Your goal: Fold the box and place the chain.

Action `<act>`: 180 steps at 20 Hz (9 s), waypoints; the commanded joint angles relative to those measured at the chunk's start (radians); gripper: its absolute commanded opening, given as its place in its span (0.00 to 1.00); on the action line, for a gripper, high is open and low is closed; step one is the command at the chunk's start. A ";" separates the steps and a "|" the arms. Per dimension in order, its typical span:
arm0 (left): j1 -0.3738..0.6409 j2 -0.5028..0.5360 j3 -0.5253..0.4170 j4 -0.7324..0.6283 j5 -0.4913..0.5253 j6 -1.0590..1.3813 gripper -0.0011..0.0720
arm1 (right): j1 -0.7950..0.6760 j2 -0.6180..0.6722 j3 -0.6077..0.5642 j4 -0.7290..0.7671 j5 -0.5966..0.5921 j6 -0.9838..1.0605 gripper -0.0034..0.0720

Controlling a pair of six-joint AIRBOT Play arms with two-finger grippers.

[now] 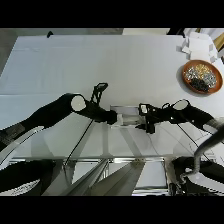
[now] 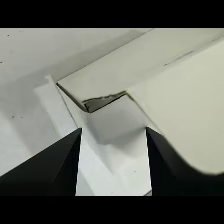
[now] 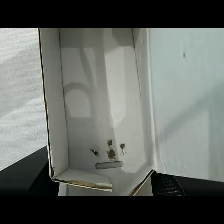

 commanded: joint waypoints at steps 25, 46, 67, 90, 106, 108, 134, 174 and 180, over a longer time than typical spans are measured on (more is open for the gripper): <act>-0.129 -0.223 0.309 0.488 -0.291 -0.691 0.63 | 0.000 0.000 0.000 0.000 0.000 0.000 0.57; -0.222 -0.269 0.309 0.529 -0.283 -0.793 0.02 | 0.000 0.000 0.000 0.000 0.000 0.000 0.57; -0.224 -0.278 0.309 0.539 -0.284 -0.767 0.04 | 0.000 0.000 0.000 0.000 0.000 0.000 0.57; 0.080 0.227 0.061 0.309 -0.227 1.039 0.96 | 0.000 0.000 0.000 0.000 0.000 0.000 0.57; 0.198 -0.061 -0.172 -0.441 -0.023 1.924 0.97 | 0.000 0.000 0.000 0.000 0.000 0.000 0.57; 0.193 -0.061 -0.172 -0.467 -0.021 1.946 0.97 | 0.000 0.000 0.000 0.000 0.000 0.000 0.57; 0.117 -0.165 -0.172 -0.530 0.058 1.882 0.64 | 0.000 0.000 0.000 0.000 0.000 0.000 0.57; 0.118 -0.164 -0.172 -0.530 0.050 1.881 0.52 | 0.000 0.000 0.000 0.000 0.000 0.000 0.57; 0.118 -0.164 -0.172 -0.530 0.050 1.881 0.52 | 0.000 0.000 0.000 0.004 0.001 0.000 0.57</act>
